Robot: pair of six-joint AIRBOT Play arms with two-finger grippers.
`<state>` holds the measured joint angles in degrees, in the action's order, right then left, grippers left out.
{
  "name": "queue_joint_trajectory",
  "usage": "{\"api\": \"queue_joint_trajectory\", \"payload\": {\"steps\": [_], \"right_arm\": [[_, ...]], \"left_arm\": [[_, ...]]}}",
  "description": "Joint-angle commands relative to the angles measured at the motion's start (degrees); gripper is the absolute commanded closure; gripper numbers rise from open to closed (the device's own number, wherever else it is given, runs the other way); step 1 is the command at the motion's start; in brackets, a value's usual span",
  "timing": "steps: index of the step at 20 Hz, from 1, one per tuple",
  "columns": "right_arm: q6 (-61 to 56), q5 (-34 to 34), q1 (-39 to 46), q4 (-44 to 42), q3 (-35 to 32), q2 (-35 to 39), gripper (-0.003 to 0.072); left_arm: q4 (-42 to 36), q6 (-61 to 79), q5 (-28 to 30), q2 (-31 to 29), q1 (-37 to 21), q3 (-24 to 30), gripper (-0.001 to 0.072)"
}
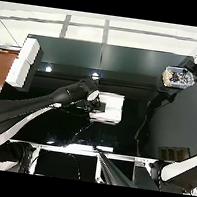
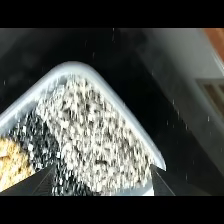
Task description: Fold the box and place the chain.
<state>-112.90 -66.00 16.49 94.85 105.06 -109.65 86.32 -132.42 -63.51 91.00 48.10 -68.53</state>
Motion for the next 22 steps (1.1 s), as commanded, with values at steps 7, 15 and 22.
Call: {"api": "queue_joint_trajectory", "payload": {"steps": [7,15,22], "right_arm": [[0.9,3.4,0.8,-0.2,0.4,-3.7,-0.0015],[3.8,0.5,0.8,-0.3,0.4,-4.2,0.0392],[18.5,-2.8,1.2,-9.1,0.7,2.5,0.0670]], "left_arm": [[0.1,0.0,0.0,0.0,0.0,0.0,0.0682],[0.0,0.0,0.0,0.0,0.0,0.0,0.0682],[0.0,0.0,0.0,0.0,0.0,0.0,0.0682]]}}
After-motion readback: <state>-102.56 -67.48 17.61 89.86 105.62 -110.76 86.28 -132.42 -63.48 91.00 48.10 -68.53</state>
